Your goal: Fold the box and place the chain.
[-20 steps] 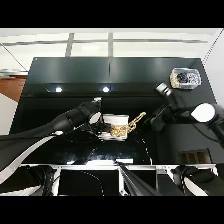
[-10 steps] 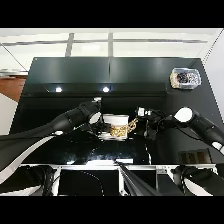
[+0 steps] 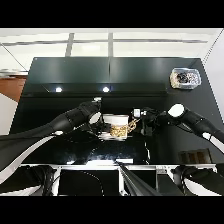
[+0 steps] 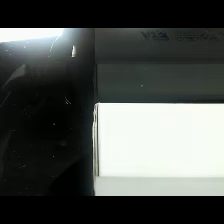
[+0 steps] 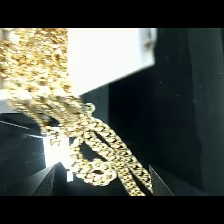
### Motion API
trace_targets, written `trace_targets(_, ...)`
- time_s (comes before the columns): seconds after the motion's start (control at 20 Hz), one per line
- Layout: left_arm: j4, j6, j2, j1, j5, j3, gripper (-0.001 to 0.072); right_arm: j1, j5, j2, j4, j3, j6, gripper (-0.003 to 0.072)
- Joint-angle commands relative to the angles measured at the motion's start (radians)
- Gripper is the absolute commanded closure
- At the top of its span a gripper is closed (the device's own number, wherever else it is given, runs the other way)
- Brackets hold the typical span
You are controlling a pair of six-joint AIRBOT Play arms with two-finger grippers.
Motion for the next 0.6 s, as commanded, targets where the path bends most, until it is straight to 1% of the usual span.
trace_targets(0.0, 0.0, 0.0, 0.0, 0.0, 0.001, 0.001, 0.0676, 0.0, -0.015, -0.028, 0.008, 0.016, -0.023, -0.0013)
trace_targets(0.55, 0.0, 0.0, 0.0, 0.001, 0.001, 0.001, 0.0676, 0.0, -0.012, -0.062, -0.017, 0.016, -0.022, -0.0012)
